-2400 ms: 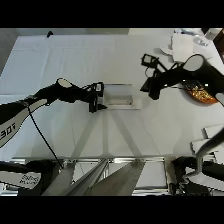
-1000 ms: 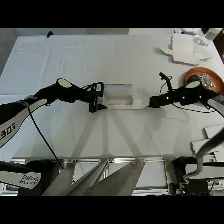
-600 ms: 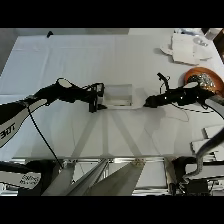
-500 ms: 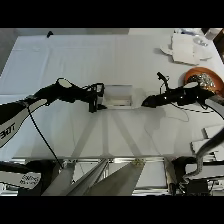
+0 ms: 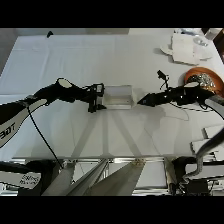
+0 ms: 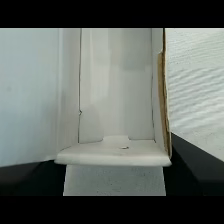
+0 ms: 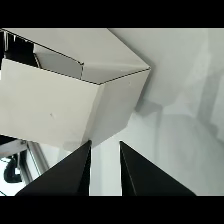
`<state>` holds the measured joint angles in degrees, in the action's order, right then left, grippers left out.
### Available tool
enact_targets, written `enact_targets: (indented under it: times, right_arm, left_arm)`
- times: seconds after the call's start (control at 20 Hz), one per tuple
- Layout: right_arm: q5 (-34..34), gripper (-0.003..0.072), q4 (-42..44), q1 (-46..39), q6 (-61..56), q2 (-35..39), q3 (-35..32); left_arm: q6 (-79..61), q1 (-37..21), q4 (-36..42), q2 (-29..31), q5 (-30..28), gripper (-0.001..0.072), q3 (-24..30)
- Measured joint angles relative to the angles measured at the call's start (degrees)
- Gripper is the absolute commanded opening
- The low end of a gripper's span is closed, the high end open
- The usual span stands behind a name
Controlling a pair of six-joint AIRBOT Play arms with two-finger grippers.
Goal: Fold the box and place the chain.
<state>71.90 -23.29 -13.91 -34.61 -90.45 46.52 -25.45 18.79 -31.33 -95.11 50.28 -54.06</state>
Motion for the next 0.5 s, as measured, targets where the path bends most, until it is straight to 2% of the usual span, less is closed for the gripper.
enact_targets:
  times: [0.5]
  right_arm:
    - [0.0,0.0197,2.7,0.2,2.0,0.0,0.0]
  left_arm:
    - [0.0,0.0,0.0,0.0,0.0,0.0276,0.0]
